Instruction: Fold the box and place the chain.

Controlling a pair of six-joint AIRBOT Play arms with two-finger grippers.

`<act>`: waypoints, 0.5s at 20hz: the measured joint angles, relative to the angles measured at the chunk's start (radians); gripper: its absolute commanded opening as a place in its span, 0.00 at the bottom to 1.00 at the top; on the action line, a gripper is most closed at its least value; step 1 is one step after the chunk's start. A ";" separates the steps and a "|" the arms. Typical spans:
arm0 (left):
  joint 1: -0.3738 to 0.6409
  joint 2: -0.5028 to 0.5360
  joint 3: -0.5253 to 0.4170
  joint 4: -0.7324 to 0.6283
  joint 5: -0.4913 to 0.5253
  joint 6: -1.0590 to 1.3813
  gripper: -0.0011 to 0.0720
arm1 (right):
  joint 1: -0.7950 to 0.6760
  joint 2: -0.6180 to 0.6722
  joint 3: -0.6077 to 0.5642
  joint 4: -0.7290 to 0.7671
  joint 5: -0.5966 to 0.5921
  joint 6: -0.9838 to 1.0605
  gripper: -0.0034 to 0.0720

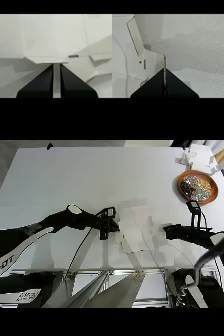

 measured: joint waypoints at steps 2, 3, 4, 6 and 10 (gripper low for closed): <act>0.025 0.044 0.000 -0.010 -0.010 -0.129 0.14 | 0.003 -0.024 0.000 0.007 -0.005 0.000 0.07; 0.039 0.068 0.000 -0.015 -0.010 -0.186 0.14 | 0.009 -0.037 0.000 0.012 -0.010 0.000 0.07; 0.051 0.090 0.000 -0.016 -0.015 -0.225 0.14 | 0.021 -0.050 0.000 0.019 -0.018 0.000 0.07; 0.078 0.134 0.000 -0.018 -0.016 -0.280 0.15 | 0.062 -0.072 0.000 0.032 -0.042 0.001 0.07; 0.137 0.209 0.000 0.049 -0.021 -0.364 0.56 | 0.167 -0.096 0.000 0.045 -0.115 0.023 0.07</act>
